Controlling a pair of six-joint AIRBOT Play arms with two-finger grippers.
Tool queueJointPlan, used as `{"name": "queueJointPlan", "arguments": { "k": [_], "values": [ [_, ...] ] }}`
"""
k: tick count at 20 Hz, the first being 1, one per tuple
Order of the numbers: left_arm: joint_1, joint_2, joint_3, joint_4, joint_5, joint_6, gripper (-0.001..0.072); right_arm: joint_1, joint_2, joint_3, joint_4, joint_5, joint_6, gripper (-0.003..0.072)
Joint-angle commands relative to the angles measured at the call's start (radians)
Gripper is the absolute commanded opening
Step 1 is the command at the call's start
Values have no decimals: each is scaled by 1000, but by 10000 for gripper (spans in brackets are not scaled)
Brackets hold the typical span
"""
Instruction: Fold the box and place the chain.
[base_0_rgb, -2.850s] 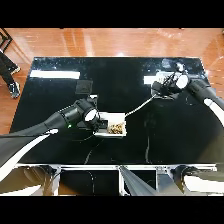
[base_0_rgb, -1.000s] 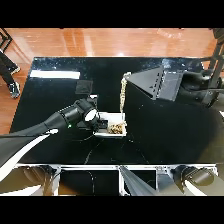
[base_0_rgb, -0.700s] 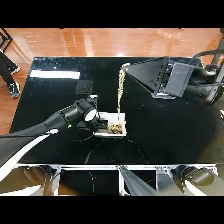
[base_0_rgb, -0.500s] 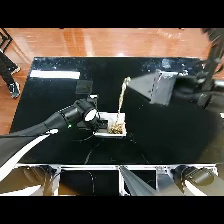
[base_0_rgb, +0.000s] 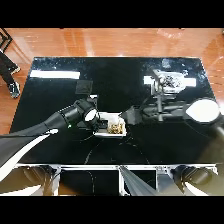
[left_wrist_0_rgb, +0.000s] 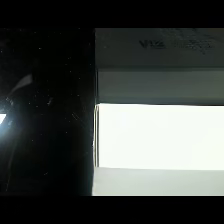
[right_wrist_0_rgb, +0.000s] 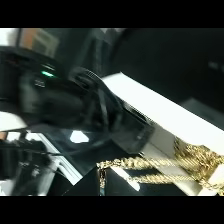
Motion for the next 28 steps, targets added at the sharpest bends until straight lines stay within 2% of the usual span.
{"name": "queueJointPlan", "arguments": {
  "k": [1,4,5,6,7,10,12,14,15,19,23,24,25,26,28],
  "values": [
    [0,0,0,0,0,0,26,43,-98,-20,-9,-48,-19,20],
    [1,0,0,0,0,0,26,42,-130,-20,-32,-42,-19,25],
    [0,0,0,0,0,0,26,39,-129,-19,-46,-30,-19,247],
    [0,0,0,0,0,0,26,24,-129,-19,-50,0,-19,549],
    [1,0,0,0,0,0,26,1,-127,-19,-55,35,-28,661],
    [1,0,0,0,1,0,26,-122,-90,-19,-141,203,-114,668],
    [1,0,0,2,2,0,26,-187,-75,-20,-356,328,-153,670],
    [1,0,0,4,2,0,26,-195,-76,-44,-564,358,-243,714],
    [1,0,0,4,2,0,26,-195,-77,-65,-579,328,-314,714],
    [1,0,0,4,0,0,26,-190,-106,-156,-367,179,-645,713],
    [1,0,0,4,2,0,26,-122,-184,-172,-300,77,-895,704],
    [1,0,0,4,2,0,26,-107,-205,-172,-275,50,-945,679],
    [1,0,0,3,1,0,26,-91,-225,-172,-246,29,-993,516],
    [1,0,0,3,0,0,26,-74,-242,-172,-222,5,-1023,482],
    [0,0,0,3,0,0,26,-41,-267,-172,-206,-35,-1048,481]
  ]
}}
